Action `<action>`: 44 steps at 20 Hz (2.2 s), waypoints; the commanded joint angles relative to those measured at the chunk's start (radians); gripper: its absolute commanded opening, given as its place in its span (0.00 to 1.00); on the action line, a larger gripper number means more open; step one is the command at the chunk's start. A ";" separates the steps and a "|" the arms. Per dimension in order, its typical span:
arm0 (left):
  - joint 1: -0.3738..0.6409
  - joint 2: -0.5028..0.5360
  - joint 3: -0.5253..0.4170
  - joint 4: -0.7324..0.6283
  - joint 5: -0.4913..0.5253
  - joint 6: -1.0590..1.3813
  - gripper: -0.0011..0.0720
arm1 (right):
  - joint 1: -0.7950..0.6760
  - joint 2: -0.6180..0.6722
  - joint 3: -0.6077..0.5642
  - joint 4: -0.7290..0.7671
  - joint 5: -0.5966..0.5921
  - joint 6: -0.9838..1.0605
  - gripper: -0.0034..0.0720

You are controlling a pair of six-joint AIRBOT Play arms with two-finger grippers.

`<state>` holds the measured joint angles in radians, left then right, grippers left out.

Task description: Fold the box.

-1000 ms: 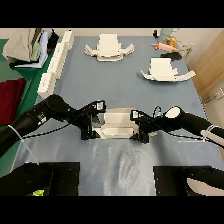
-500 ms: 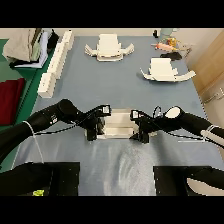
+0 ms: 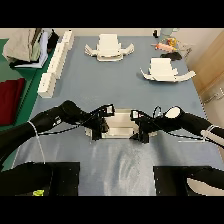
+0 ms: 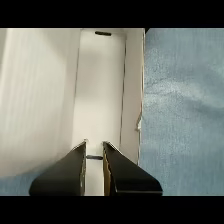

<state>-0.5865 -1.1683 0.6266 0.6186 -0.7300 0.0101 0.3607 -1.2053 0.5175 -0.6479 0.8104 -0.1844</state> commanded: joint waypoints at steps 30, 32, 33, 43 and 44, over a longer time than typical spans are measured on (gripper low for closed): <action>0.125 0.425 -0.098 0.717 -0.322 -1.905 0.04 | 0.000 0.000 0.000 0.000 0.000 0.000 0.76; 0.125 0.394 -0.154 0.587 -0.209 -1.821 0.04 | 0.000 0.000 0.001 0.000 0.000 0.000 0.76; 0.125 0.374 -0.173 0.521 -0.162 -1.786 0.04 | 0.000 0.000 0.000 0.001 0.000 0.000 0.76; 0.071 0.290 -0.194 0.242 -0.029 -1.526 0.04 | 0.000 0.000 0.001 0.000 0.000 0.000 0.76; 0.063 0.290 -0.194 0.230 -0.019 -1.526 0.04 | 0.000 0.000 0.000 0.000 0.000 0.000 0.76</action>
<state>-0.4973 -0.8730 0.4351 0.9096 -0.7918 -1.5631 0.3607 -1.2049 0.5175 -0.6476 0.8104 -0.1844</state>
